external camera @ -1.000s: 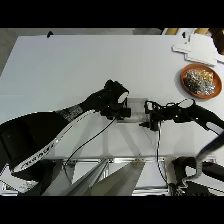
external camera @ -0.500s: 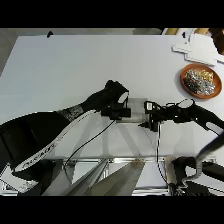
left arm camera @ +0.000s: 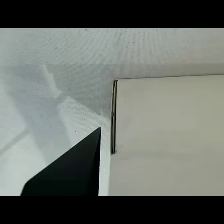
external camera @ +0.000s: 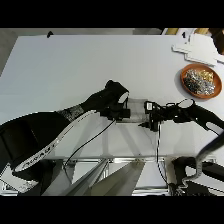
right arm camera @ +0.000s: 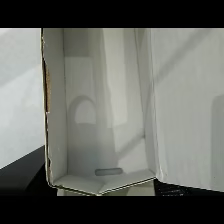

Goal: Fold the box and place the chain.

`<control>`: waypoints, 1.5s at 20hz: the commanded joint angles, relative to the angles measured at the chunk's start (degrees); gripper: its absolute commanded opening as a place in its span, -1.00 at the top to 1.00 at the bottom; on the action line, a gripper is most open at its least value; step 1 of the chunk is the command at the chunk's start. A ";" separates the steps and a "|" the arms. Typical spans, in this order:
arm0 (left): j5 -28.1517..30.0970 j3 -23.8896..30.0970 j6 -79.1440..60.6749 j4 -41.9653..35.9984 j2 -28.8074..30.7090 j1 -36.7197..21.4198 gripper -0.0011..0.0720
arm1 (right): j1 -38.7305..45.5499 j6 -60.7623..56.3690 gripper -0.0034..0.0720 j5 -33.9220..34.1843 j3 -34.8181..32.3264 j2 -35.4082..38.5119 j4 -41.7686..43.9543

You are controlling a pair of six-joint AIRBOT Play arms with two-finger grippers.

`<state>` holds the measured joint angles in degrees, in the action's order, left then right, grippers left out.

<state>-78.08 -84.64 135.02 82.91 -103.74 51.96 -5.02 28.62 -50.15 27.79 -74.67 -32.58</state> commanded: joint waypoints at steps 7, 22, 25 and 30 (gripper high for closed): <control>-0.15 -0.07 0.00 -1.07 0.61 -0.26 0.96 | 0.02 -0.09 -0.15 0.00 0.04 0.04 0.02; -0.68 -0.07 -10.71 -1.36 5.33 -1.33 0.10 | 0.02 -0.07 -0.15 0.00 0.04 0.04 0.02; -0.79 -0.07 -17.44 -1.49 7.34 -1.36 0.10 | 0.02 -0.09 -0.15 0.00 0.04 0.04 0.02; -1.05 -0.04 -29.09 -1.88 14.97 -3.10 0.10 | 0.02 -0.07 -0.15 0.00 0.04 0.04 0.02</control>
